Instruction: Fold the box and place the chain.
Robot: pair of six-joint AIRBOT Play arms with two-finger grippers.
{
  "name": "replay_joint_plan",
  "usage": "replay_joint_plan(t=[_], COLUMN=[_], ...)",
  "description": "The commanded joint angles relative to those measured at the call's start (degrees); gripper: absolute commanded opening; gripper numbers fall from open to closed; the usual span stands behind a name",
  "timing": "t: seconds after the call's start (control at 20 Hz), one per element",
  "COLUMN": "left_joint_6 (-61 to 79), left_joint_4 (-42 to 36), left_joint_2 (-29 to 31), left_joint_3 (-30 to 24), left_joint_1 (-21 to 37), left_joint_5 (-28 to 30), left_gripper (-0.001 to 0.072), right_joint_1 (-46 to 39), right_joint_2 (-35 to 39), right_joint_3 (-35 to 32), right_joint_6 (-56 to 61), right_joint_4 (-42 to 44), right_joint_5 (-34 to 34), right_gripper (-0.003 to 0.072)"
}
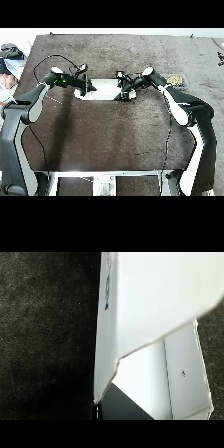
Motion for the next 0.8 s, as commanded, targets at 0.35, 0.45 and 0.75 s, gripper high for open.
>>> replay_joint_plan(t=[0.35, 0.45, 0.75], left_joint_6=[0.0, 0.0, 0.0], left_joint_4=[0.0, 0.0, 0.0], left_joint_2=[0.0, 0.0, 0.0], left_joint_3=[0.0, 0.0, 0.0], left_joint_1=[0.0, 0.0, 0.0], left_joint_5=[0.0, 0.0, 0.0], left_gripper=[0.0014, 0.0014, 0.0014], right_joint_1=[0.0, 0.0, 0.0], right_joint_2=[-0.2, -0.5, -0.9], right_joint_3=[0.0, 0.0, 0.0], right_joint_6=[0.5, 0.5, -0.2], right_joint_4=[1.1, 1.1, 2.1], right_joint_5=[-1.2, -1.3, -1.3], right_gripper=[0.059, 0.0589, 0.0537])
